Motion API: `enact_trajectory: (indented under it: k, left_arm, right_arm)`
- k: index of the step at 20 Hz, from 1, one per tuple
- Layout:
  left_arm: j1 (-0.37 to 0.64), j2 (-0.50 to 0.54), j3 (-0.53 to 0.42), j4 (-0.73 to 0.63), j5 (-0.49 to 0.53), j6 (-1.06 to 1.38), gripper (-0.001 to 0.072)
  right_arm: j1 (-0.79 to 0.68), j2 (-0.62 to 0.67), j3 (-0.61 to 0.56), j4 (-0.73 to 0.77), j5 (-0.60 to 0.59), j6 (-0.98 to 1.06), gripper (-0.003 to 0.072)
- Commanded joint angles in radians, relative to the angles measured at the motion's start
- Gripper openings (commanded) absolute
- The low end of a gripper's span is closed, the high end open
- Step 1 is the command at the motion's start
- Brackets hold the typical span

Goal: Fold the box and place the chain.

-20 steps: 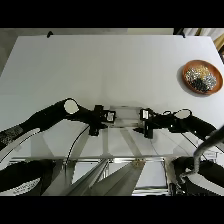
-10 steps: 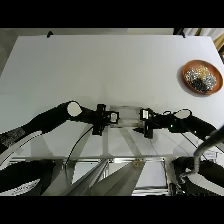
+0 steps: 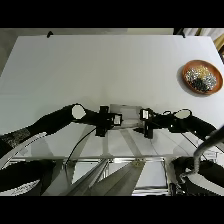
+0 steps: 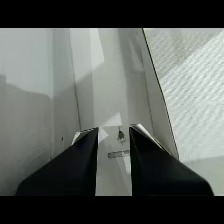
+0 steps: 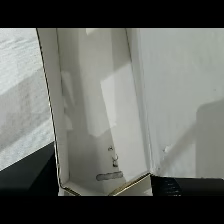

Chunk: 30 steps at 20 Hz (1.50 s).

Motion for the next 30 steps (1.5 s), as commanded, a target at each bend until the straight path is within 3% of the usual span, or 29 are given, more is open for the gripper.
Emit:
enact_trajectory:
  k: [1, 3, 5, 7, 8, 9, 11, 12, 16, 19, 23, 26, 30]
  left_arm:
    - [-0.003, -0.013, 0.0, 0.0, 0.017, 0.0, 0.0296]
    - [-0.003, -0.013, 0.0, 0.0, 0.035, 0.0, 0.0464]
    - [-0.003, -0.013, 0.0, 0.0, 0.05, 0.0, 0.0517]
    - [-0.003, -0.013, 0.0, 0.0, 0.05, 0.0, 0.0513]
    - [-0.003, -0.013, 0.0, 0.0, 0.048, -0.006, 0.0486]
    - [-0.003, -0.01, 0.0, 0.003, 0.042, -0.023, 0.0391]
    - [-0.002, 0.008, 0.0, 0.068, 0.024, -0.112, 0.005]
    - [0.0, 0.022, 0.0, 0.103, 0.02, -0.197, 0.001]
    - [0.053, 0.135, 0.0, 0.177, -0.004, -0.529, 0.0011]
    - [0.097, 0.246, 0.0, 0.245, -0.108, -0.628, 0.0009]
    - [0.182, 0.36, 0.0, 0.252, -0.249, -0.93, 0.001]
    - [0.259, 0.372, -0.008, 0.323, -0.34, -1.139, 0.0008]
    - [0.324, 0.315, -0.082, 0.31, -0.267, -1.335, 0.0008]
  right_arm:
    - [0.001, 0.0, 0.0, 0.0, 0.0, 0.0, 0.0407]
    - [0.001, 0.0, 0.0, 0.0, 0.0, 0.0, 0.0407]
    - [0.001, 0.0, 0.0, 0.0, 0.0, 0.0, 0.0407]
    - [0.001, 0.0, 0.0, 0.0, 0.0, 0.0, 0.0407]
    - [0.001, 0.0, 0.0, 0.0, 0.0, 0.0, 0.0407]
    - [0.001, 0.0, 0.0, 0.0, 0.0, 0.0, 0.0407]
    - [0.001, 0.0, 0.0, 0.0, 0.0, 0.0, 0.0407]
    - [0.001, 0.0, 0.0, 0.0, 0.0, 0.0, 0.0407]
    - [0.001, 0.0, 0.0, 0.0, 0.0, 0.0, 0.0407]
    - [0.001, 0.0, 0.0, 0.0, 0.0, 0.0, 0.0407]
    - [0.001, 0.0, 0.0, 0.0, 0.0, 0.0, 0.0407]
    - [0.001, 0.0, 0.0, 0.0, 0.0, 0.0, 0.0407]
    - [0.001, 0.0, 0.0, 0.0, 0.0, 0.0, 0.0407]
